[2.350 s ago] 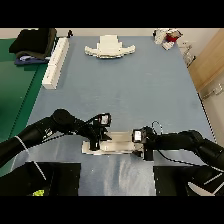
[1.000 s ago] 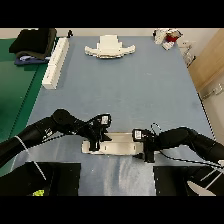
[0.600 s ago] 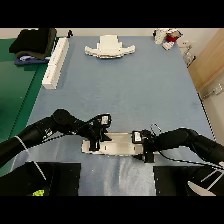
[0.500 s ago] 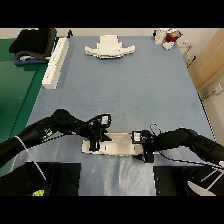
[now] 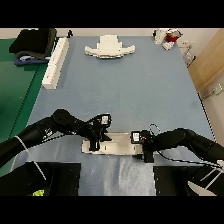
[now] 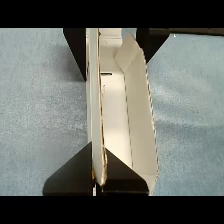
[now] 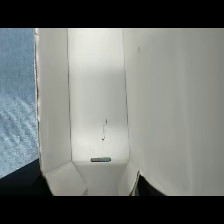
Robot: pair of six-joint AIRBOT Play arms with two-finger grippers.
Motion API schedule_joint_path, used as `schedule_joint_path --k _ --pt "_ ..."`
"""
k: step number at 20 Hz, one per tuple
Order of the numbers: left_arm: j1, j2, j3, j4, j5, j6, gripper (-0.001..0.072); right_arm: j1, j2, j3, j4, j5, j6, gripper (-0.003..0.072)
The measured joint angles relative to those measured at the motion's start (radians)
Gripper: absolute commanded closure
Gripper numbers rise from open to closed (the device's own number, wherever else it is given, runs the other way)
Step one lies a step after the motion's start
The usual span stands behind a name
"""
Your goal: Fold the box.
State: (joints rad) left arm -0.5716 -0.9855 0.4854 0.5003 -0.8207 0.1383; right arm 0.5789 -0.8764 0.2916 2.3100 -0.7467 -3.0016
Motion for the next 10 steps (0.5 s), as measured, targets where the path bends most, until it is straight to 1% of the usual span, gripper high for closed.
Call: schedule_joint_path --k 1,2,10 --pt "0.000 0.000 0.000 0.000 0.000 0.000 0.0696 0.000 -0.002 0.000 0.000 0.003 0.000 0.0114" --pt "0.000 0.000 0.000 0.000 0.000 0.000 0.0696 0.000 -0.004 0.000 0.000 0.006 0.000 0.0137" --pt "0.000 0.000 0.000 0.000 0.000 0.000 0.0696 0.000 0.002 0.000 0.001 -0.007 0.000 0.0137"
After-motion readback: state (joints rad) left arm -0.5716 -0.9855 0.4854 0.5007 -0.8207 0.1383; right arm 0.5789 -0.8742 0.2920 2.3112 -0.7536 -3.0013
